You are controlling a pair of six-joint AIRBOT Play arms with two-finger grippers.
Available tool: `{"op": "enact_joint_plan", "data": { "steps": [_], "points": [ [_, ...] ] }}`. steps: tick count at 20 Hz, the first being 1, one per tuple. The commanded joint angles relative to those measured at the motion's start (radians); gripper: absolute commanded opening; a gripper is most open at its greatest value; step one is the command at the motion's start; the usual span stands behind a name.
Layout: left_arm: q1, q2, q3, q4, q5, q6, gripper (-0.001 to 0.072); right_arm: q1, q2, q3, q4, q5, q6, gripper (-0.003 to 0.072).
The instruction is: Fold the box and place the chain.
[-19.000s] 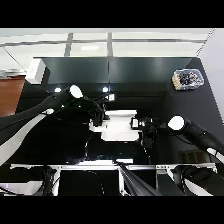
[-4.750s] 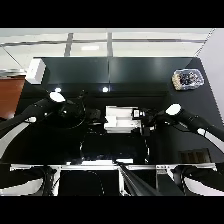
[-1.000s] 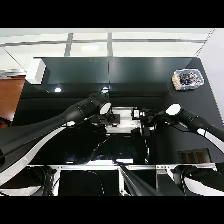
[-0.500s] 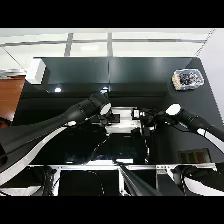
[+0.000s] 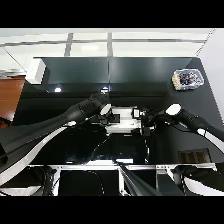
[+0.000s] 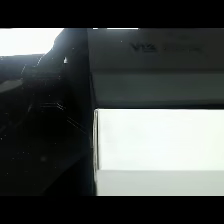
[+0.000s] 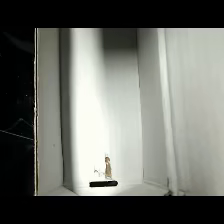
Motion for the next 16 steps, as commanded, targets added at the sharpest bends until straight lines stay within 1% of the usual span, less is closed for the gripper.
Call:
{"op": "enact_joint_plan", "data": {
  "steps": [1,4,6,8,15,16],
  "points": [
    [0.001,0.0,0.001,0.0,-0.008,0.024,0.0023,0.0,0.034,0.0,0.021,0.029,0.027,0.0607],
    [0.0,0.0,0.014,-0.018,-0.006,0.028,0.0023,0.0,0.097,0.0,-0.068,0.04,0.039,0.0606],
    [0.001,0.0,0.017,-0.017,-0.01,0.04,0.0024,0.0,0.117,0.0,-0.126,0.043,0.054,0.0606],
    [0.001,0.0,0.016,-0.017,-0.011,0.039,0.0023,0.0,0.119,0.0,-0.155,0.074,0.055,0.0605],
    [0.001,0.0,0.016,-0.017,-0.01,0.047,0.0024,0.0,0.119,0.001,-0.181,0.069,0.055,0.0605],
    [0.001,0.0,0.016,-0.017,-0.01,0.048,0.0023,0.0,0.119,0.001,-0.182,0.053,0.055,0.0605]
  ]
}}
